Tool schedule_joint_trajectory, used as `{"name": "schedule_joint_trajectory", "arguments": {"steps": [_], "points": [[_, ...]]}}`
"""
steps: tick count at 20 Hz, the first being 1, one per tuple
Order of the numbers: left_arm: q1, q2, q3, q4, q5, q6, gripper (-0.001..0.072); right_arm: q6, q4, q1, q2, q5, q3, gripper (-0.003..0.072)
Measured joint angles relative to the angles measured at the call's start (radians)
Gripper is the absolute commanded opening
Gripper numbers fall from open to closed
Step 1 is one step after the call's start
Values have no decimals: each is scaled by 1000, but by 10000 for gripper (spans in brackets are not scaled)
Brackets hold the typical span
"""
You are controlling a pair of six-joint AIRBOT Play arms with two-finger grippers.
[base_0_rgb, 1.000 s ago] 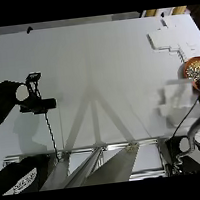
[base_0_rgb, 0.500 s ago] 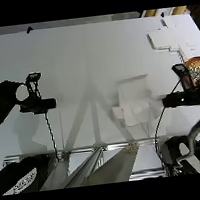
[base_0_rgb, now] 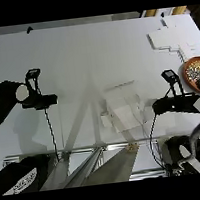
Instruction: Fold the box and place the chain.
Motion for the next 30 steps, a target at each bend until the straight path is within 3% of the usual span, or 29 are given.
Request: {"name": "schedule_joint_trajectory", "arguments": {"steps": [3, 4, 5, 6, 9, 13, 15, 17, 22, 30], "points": [[0, -6, 0, -33, 68, 25, 10, 2, 3, 6, 2, -4, -2, 13], [0, -11, 0, -45, 87, 35, 52, 2, 4, 7, 2, -6, -2, 13], [0, -18, 0, -50, 101, 45, 300, 2, 4, 7, 2, -5, -2, 14], [0, -26, 0, -60, 115, 54, 473, 2, 5, 8, 2, -6, -2, 14], [0, -69, 0, -229, 137, 235, 473, 2, 6, 8, 2, -6, -2, 14], [-17, -158, 4, -797, 89, 792, 471, 2, 10, 8, 2, -7, -2, 14], [-53, -212, 27, -992, 57, 998, 473, 2, 10, 8, 2, -7, -2, 14], [-107, -268, 70, -1074, 27, 1120, 486, 2, 10, 8, 2, -7, -2, 14], [-216, -390, 175, -1134, 27, 1264, 510, 2, 11, 8, 2, -3, -2, 14], [-247, -515, 220, -1254, 9, 1389, 485, 3, 11, 8, 2, 7, -2, 14]]}}
